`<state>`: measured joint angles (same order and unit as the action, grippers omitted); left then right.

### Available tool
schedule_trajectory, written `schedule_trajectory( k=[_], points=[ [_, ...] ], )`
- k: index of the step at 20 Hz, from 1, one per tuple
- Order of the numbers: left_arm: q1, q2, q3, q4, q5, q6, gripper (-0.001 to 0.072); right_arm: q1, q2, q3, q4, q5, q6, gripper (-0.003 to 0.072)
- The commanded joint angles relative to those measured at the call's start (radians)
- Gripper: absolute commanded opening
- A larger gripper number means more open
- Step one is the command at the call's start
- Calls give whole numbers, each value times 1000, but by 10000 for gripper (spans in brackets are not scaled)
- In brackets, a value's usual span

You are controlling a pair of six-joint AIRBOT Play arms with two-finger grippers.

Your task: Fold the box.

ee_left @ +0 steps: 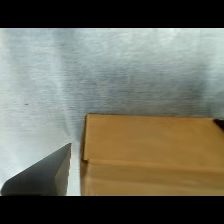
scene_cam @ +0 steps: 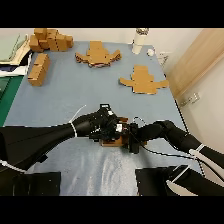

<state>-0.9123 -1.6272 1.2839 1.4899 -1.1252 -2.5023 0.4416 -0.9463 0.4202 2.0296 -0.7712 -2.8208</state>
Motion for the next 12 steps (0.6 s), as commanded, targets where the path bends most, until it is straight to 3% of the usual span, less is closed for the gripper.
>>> schedule_trajectory(
  k=[1,8,12],
  points=[
    [3,0,0,3,-41,-1,449,1,0,0,0,0,1,472],
    [4,0,0,10,-35,4,450,1,0,0,0,0,1,472],
    [-3,0,0,38,-43,-135,450,1,0,0,0,0,1,472]
  ],
)
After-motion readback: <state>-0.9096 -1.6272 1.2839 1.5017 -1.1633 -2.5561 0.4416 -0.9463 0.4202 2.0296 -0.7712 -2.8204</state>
